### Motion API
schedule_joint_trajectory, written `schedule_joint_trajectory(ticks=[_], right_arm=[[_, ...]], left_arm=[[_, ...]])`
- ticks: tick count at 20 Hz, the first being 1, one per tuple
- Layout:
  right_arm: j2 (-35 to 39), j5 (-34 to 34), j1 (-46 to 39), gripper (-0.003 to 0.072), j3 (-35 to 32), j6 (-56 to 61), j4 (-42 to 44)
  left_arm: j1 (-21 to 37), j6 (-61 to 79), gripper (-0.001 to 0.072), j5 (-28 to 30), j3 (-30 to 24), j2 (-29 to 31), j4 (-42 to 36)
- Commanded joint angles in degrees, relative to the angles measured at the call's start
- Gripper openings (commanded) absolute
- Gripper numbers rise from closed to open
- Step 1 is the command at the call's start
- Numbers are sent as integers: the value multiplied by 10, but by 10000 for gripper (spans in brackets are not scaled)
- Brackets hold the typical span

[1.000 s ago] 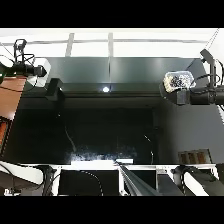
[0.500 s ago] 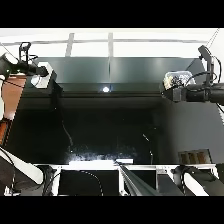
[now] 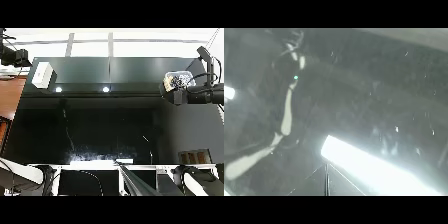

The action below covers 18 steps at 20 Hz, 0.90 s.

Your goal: Fold the box and place the chain.

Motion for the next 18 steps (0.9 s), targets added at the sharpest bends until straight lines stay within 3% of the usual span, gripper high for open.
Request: schedule_joint_trajectory(ticks=[1,2,4,7,9,11,14,18], right_arm=[[28,24,2,9,3,68,-103],[47,9,2,6,0,90,-141],[121,-82,7,4,-39,125,-167],[244,-223,22,5,-156,129,-197],[276,-261,22,6,-228,129,-220],[275,-282,22,4,-279,128,-226],[275,-303,22,5,-320,129,-238],[275,-293,22,4,-320,129,-228]], left_arm=[[-28,-28,22,-86,-58,101,-3],[-47,-28,22,-44,-103,148,-4],[-104,-5,22,85,-242,273,-5],[-206,-1,23,314,-525,484,-5],[-256,-3,23,415,-692,599,-9],[-285,-19,23,471,-824,686,-8],[-285,-41,24,471,-906,744,-8],[-286,-37,26,475,-910,756,0]])
